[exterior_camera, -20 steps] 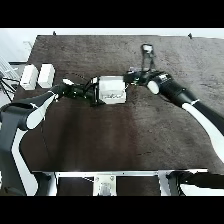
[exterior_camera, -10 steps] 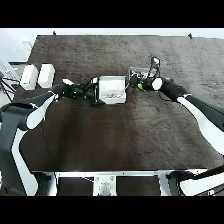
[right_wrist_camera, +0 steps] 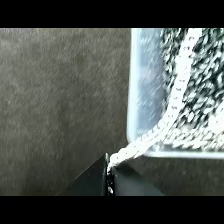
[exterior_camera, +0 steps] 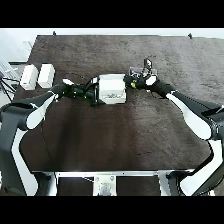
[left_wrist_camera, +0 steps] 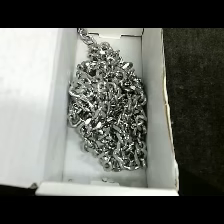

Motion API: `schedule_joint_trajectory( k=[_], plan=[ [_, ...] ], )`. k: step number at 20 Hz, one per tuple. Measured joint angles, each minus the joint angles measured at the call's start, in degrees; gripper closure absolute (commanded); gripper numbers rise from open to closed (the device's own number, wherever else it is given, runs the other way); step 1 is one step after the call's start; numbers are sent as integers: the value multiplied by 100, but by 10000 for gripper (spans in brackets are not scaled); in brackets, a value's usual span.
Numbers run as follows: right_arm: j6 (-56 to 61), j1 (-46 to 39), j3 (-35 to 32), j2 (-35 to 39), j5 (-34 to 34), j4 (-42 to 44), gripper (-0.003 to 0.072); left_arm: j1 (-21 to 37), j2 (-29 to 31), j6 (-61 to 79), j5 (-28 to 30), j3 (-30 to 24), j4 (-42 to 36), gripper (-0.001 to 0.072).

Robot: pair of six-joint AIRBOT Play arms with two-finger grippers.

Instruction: Fold the box and place the chain.

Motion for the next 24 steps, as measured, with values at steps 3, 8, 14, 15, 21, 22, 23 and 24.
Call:
schedule_joint_trajectory(
  k=[3, 8, 14, 15, 21, 22, 23, 24],
  plan=[
    [-98, -59, 66, 0, -37, 81, 677, 0, 0, 0, 0, 0, 0, 244],
    [-153, -59, 94, 625, 133, -271, 678, 0, 0, 2, 0, 0, 0, 243],
    [-164, 190, 101, 2157, 184, -1226, 678, 0, 0, 2, 0, 0, 0, 244],
    [-162, 256, 101, 2396, 188, -1375, 678, 0, 0, 2, 0, 0, 0, 244],
    [-166, 898, 101, 3530, 170, -2085, 678, 0, 0, 2, 0, 0, 0, 243],
    [-166, 1019, 105, 3637, 149, -2155, 678, 0, 0, 0, 0, 0, 0, 244],
    [-166, 1134, 107, 3720, 125, -2227, 678, 0, 0, 2, 0, 0, 0, 243],
    [-166, 1239, 111, 3770, 107, -2256, 678, 0, 0, 2, 0, 0, 0, 243]
  ],
)
